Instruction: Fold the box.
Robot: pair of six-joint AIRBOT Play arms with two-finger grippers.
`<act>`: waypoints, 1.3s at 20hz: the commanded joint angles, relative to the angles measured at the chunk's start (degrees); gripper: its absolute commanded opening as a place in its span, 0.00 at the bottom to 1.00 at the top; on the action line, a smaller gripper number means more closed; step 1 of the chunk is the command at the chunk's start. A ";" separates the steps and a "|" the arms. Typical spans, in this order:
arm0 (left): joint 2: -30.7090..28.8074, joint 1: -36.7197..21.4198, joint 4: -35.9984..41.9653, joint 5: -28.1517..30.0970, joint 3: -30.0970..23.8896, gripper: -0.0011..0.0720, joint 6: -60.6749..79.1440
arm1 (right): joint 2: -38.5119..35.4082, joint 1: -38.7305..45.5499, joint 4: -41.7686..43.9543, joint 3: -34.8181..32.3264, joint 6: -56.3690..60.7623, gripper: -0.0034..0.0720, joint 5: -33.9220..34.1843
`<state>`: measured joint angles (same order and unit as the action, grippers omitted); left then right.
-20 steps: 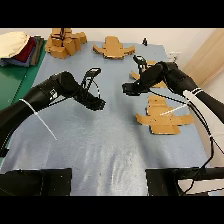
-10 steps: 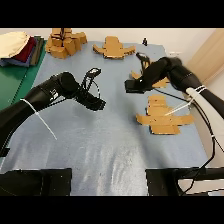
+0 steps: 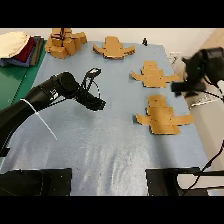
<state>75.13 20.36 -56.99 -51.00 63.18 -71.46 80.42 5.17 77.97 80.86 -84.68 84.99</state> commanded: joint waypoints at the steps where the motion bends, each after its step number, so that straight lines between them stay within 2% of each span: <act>1: 0.07 -0.02 0.00 0.09 -0.04 0.03 0.02 | 0.00 13.11 2.69 -6.86 -6.05 0.65 -0.66; 4: 0.42 -0.02 -0.02 0.39 -0.04 0.03 0.02 | 0.00 22.34 9.22 -11.02 -12.55 0.65 -5.53; 8: 0.44 0.02 0.59 0.98 -0.04 0.03 -0.02 | 2.19 29.53 16.15 -11.43 -20.63 0.65 -8.00; 13: 0.42 0.02 4.33 0.92 -0.02 0.04 0.02 | 7.54 30.88 26.01 -11.47 -28.98 0.64 -7.06; 15: 0.42 0.02 4.76 0.20 -0.02 0.04 0.02 | 9.66 30.16 26.49 -11.47 -29.09 0.64 -5.97; 16: 0.42 0.02 4.76 -0.48 -0.02 0.04 0.02 | 10.43 29.68 27.28 -11.52 -29.79 0.58 -5.16; 17: 0.42 0.02 4.76 -1.18 -0.02 0.07 0.04 | 10.64 29.20 28.65 -11.54 -30.62 0.50 -4.46; 18: 0.42 0.02 4.76 -2.10 -0.02 0.45 0.02 | 10.43 28.39 30.47 -11.52 -31.78 0.50 -3.72; 19: 0.42 0.02 4.94 -2.91 -0.02 0.77 -0.13 | 9.90 27.54 32.41 -11.52 -32.98 0.49 -3.10; 20: 0.42 0.00 5.79 -3.39 -0.02 0.77 -0.11 | 9.09 26.40 34.27 -11.54 -33.29 0.48 -2.91; 21: 0.42 0.00 6.86 -3.61 -0.02 0.77 -0.11 | 8.31 25.22 35.98 -11.52 -33.48 0.36 -2.56; 22: 0.39 -0.02 8.22 -3.78 -0.02 0.77 -0.11 | 7.52 23.67 37.70 -11.52 -33.90 0.29 -1.92; 23: 0.35 -0.02 9.68 -4.17 -0.02 0.77 -0.07 | 6.91 22.03 39.34 -11.54 -34.18 0.14 -1.07; 24: 0.35 -0.02 10.75 -4.35 0.00 0.77 0.15 | 6.51 20.11 41.57 -11.54 -34.49 0.05 -0.17; 26: 0.35 -0.04 11.17 -5.40 0.24 0.77 0.61 | 6.14 16.09 48.76 -11.93 -34.29 0.05 0.15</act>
<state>75.50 20.36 -48.03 -54.87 63.22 -71.40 87.42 25.82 117.49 69.21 -118.17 83.48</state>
